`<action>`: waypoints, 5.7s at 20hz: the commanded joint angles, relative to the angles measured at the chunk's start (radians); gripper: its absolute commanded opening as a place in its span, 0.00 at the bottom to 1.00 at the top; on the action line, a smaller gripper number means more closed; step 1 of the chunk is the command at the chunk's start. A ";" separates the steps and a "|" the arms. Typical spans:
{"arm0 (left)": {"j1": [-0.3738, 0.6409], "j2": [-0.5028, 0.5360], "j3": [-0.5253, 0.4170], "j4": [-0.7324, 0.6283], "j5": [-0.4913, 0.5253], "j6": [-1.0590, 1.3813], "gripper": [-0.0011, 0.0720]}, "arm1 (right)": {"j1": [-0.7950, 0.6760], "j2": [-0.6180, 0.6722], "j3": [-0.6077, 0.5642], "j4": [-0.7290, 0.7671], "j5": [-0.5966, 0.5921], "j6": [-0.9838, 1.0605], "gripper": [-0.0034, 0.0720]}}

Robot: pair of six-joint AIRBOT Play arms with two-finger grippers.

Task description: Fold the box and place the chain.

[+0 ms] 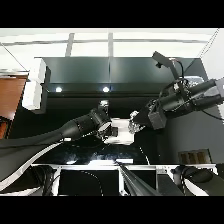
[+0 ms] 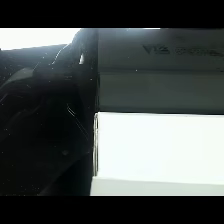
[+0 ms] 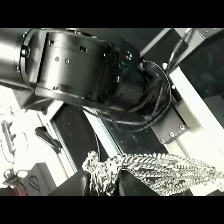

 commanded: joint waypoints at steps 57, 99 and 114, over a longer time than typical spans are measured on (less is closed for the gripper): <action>0.002 0.000 0.000 -0.001 -0.002 0.000 0.05 | -0.062 -0.130 -0.740 -0.024 -0.830 -1.299 0.14; 0.002 0.000 0.000 -0.002 -0.009 0.000 0.05 | 0.028 0.139 -0.440 -0.069 -0.391 -0.120 0.63; 0.002 0.000 0.056 -0.049 0.045 -0.043 0.81 | -0.251 0.140 -0.343 -0.237 -0.099 -0.135 0.62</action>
